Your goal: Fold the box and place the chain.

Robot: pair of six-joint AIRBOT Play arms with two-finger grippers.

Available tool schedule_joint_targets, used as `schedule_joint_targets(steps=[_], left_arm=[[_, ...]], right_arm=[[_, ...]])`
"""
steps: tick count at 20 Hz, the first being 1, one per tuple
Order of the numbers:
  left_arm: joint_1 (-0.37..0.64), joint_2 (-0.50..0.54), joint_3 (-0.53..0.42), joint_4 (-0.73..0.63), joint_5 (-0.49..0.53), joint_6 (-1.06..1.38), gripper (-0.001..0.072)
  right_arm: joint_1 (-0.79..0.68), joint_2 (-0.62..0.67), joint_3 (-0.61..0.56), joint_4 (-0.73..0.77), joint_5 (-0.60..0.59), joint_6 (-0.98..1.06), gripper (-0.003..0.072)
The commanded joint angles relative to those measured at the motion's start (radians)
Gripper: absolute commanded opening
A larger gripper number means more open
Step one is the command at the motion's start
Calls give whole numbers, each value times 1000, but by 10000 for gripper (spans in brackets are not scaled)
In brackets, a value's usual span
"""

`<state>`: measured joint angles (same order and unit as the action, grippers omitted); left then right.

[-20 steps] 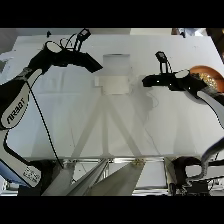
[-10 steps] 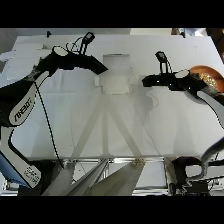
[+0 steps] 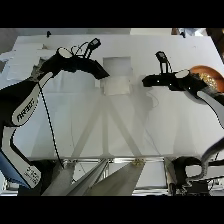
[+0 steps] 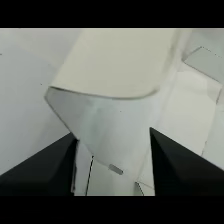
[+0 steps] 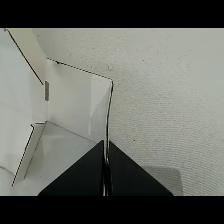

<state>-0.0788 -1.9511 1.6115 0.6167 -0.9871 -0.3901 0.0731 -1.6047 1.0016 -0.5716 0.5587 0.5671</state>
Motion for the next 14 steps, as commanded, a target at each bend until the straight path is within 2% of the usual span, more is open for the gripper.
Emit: schedule_joint_targets(steps=[1, 4, 6, 8, 11, 14], left_arm=[[-4, -1, 1, 4, -30, 32, 408], [-4, -1, 1, 1, -31, 39, 331], [-4, -1, 1, -8, -31, 68, 315], [-4, -1, 1, -43, -31, 119, 353], [-10, -1, 1, -106, -31, 190, 353], [-21, 0, 1, -99, -30, 235, 341]], right_arm=[[0, 0, 0, 0, 1, 0, 11], [0, 0, 0, 0, 1, 0, 11], [0, 0, 0, 0, 1, 0, 11], [0, 0, 0, 0, 1, 0, 11], [0, 0, 0, 0, 1, 0, 11], [0, 0, 0, 0, 1, 0, 11]])
